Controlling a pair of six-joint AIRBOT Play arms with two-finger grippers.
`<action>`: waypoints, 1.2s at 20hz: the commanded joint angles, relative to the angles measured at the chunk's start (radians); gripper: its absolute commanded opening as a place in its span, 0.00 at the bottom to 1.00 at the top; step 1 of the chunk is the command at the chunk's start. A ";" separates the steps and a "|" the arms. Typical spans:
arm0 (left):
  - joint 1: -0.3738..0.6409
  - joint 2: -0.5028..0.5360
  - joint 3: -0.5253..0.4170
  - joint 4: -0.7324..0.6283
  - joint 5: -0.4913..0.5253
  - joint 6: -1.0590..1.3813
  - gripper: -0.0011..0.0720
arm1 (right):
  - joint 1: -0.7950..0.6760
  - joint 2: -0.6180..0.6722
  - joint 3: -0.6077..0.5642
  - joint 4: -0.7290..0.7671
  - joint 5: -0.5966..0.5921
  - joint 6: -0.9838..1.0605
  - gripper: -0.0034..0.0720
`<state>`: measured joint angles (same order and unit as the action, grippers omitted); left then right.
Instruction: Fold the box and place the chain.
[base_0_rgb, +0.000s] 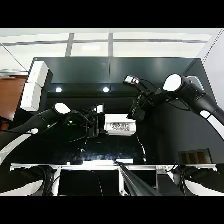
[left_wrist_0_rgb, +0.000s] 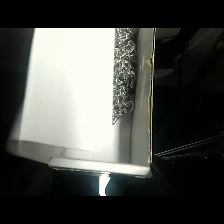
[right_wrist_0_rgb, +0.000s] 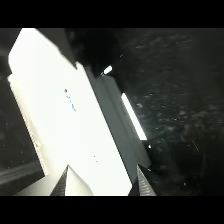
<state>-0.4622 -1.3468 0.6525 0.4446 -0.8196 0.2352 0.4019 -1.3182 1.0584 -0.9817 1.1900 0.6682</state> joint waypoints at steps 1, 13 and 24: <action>-0.001 -0.001 0.001 0.000 0.000 0.000 0.31 | 0.037 -0.001 0.001 -0.018 -0.017 0.008 0.56; -0.001 -0.001 0.001 0.000 0.000 0.000 0.31 | 0.077 0.031 0.001 -0.024 0.040 0.043 0.21; -0.001 -0.001 0.001 0.000 0.000 0.000 0.31 | 0.151 0.031 0.001 -0.150 0.061 0.114 0.12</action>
<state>-0.4625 -1.3468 0.6525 0.4442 -0.8196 0.2352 0.5438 -1.2873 1.0595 -1.1084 1.2465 0.7631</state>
